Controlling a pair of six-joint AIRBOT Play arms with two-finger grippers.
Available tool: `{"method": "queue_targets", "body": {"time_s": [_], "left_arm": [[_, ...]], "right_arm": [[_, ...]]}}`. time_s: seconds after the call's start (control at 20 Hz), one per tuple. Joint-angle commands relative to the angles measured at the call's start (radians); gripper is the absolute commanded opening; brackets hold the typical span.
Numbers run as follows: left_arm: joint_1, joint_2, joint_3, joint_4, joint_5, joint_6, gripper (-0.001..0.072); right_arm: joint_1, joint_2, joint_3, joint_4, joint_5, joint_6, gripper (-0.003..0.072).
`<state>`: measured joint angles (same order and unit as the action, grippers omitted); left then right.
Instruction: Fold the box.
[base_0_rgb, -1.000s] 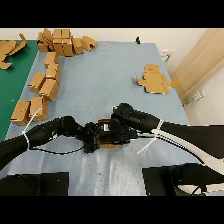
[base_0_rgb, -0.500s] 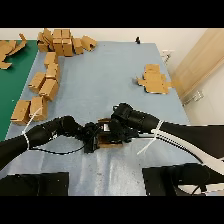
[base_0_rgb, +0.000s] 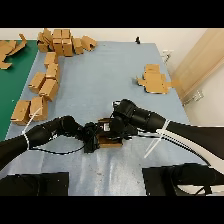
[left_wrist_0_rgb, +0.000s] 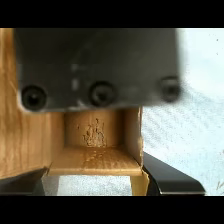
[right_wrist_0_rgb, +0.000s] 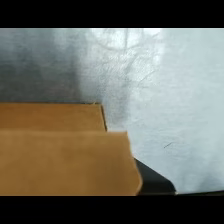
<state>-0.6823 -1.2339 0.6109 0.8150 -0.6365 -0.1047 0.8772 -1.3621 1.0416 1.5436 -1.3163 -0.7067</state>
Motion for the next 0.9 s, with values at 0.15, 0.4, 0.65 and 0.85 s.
{"method": "queue_targets", "body": {"time_s": [0.15,0.4,0.65,0.85], "left_arm": [[0.0,0.0,0.001,0.0,0.0,0.002,0.0525],[0.0,0.0,0.001,0.0,0.0,0.002,0.0525],[0.0,0.0,0.001,0.0,0.0,0.002,0.0525],[0.0,0.0,0.001,0.0,0.0,0.002,0.0525]], "right_arm": [[-0.001,0.028,0.002,-0.007,-0.021,0.011,0.0362],[-0.001,0.066,0.002,-0.034,-0.041,0.028,0.0349],[-0.011,0.098,0.001,-0.06,-0.066,0.036,0.0328],[-0.017,0.1,0.001,-0.071,-0.083,0.036,0.0327]]}}
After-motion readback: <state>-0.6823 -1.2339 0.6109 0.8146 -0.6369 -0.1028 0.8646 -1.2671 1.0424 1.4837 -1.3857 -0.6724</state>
